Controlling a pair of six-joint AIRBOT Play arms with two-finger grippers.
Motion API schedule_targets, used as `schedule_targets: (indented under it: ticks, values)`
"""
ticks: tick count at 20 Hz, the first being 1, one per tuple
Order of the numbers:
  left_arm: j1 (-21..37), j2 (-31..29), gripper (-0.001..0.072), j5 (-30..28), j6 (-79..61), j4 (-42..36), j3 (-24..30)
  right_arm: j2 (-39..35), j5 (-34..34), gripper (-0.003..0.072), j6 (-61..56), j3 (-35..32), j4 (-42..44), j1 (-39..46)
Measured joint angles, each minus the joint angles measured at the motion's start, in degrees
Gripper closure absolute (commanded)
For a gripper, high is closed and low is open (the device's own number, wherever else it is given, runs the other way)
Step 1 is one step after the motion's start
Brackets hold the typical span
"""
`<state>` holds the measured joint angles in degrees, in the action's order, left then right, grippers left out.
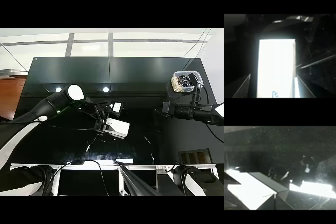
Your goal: Fold the box and place the chain.
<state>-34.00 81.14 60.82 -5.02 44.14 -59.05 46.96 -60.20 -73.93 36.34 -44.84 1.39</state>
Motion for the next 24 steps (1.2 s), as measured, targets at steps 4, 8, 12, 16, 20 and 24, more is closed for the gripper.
schedule_targets:
  ticks: [4, 8, 12, 16, 20, 24]
  values:
    - [-0.13, 0.68, 0.0001, 0.94, -0.59, 1.01, 0.00, 0.00, 0.04, 0.0665, 0.02, 0.00, -0.22, 0.00]
    - [-0.13, 1.40, 0.0001, 0.81, 0.52, 2.16, 0.00, 0.00, 0.07, 0.0665, 0.00, 0.00, -0.24, 0.00]
    - [-0.13, 2.38, 0.0002, -0.39, 1.38, 2.99, -0.02, 0.00, 0.07, 0.0666, 0.00, 0.00, -0.26, 0.00]
    - [-0.13, 2.82, 0.0001, -1.40, 1.99, 3.19, -0.02, 0.00, 0.11, 0.0665, 0.00, 0.00, -0.33, 0.00]
    - [-0.13, 2.93, 0.0002, -1.20, 2.40, 3.32, -0.02, 0.00, 0.20, 0.0666, 0.02, 0.00, -0.42, 0.00]
    - [-0.20, 3.08, 0.0002, -0.79, 2.45, 3.32, -0.02, 0.00, 0.26, 0.0666, 0.02, 0.00, -0.44, 0.00]
